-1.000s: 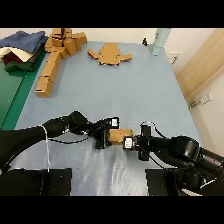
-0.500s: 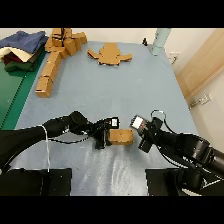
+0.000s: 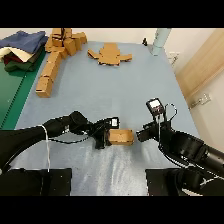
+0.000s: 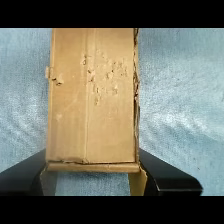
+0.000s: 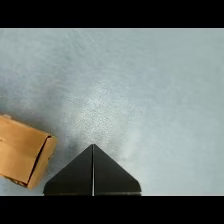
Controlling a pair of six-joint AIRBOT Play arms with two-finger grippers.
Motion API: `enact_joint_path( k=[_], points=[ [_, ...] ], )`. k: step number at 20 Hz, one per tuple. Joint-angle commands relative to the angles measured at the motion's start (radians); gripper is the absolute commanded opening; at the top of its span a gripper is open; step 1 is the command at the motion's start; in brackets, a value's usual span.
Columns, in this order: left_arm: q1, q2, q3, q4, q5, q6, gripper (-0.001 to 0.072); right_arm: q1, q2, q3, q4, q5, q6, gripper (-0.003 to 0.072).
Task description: Fold the box.
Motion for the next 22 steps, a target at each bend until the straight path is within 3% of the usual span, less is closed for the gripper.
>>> enact_joint_path(
  k=[1, 7, 12, 17, 22],
  points=[
    [0.001, 0.001, 0.001, 0.0, 0.012, 0.02, 0.0521, 0.0, -0.031, 0.001, -0.013, -0.01, 0.217, 0.0004],
    [0.055, 0.069, 0.002, 0.0, 0.012, -0.047, 0.0521, 0.0, -0.074, 0.001, -0.06, -0.01, 0.335, 0.0004],
    [0.217, 0.165, 0.002, 0.058, 0.013, -0.19, 0.0521, 0.0, -0.09, 0.0, -0.103, -0.013, 0.375, 0.0004],
    [0.569, 0.25, 0.002, 0.379, 0.024, -0.581, 0.0521, 0.0, -0.09, 0.0, -0.128, -0.053, 0.393, 0.0004],
    [0.957, 0.293, 0.0, 0.439, -0.13, -0.666, 0.0521, 0.0, -0.093, 0.0, -0.176, -0.053, 0.393, 0.0004]
  ],
)
